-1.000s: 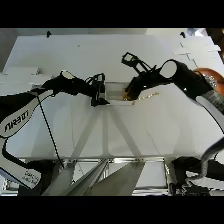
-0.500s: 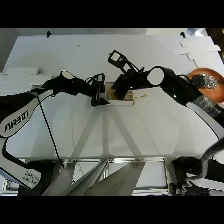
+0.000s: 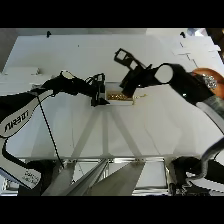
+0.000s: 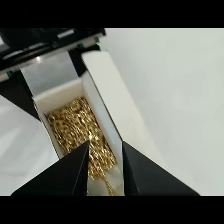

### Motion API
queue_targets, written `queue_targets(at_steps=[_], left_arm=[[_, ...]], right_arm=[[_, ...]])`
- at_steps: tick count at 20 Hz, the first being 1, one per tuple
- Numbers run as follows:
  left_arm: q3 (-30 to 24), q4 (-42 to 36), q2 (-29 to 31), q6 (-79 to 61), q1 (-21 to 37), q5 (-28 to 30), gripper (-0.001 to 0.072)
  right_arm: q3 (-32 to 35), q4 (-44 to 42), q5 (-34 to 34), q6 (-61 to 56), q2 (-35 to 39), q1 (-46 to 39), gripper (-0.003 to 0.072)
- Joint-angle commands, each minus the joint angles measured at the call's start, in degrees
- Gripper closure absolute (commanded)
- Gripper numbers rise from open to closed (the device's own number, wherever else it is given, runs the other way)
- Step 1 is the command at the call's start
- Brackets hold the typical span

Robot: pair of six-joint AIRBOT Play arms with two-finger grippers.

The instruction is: Fold the box and place the chain.

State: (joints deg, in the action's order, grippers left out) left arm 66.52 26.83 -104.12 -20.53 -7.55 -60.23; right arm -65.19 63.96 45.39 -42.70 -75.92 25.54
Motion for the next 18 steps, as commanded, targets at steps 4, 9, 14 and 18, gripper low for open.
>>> queue_targets(at_steps=[4, 9, 14, 18], left_arm=[[0.0, 0.0, 0.0, 0.0, 0.0, 0.0, 0.0495], [0.0, 0.0, 0.0, 0.0, 0.0, 0.0, 0.0495], [0.0, 0.0, 0.0, 0.0, 0.0, 0.0, 0.0495], [0.0, 0.0, 0.0, 0.0, 0.0, 0.0, 0.0495]], right_arm=[[2.8, 5.0, 9.9, 2.3, 2.0, -13.6, 0.0382], [9.2, 1.5, 6.3, 24.0, -2.6, -16.1, 0.0270], [9.2, -1.9, 6.0, 38.8, -9.7, -13.7, 0.0126], [9.2, -7.5, 6.0, 43.7, -12.6, -11.9, 0.0124]])
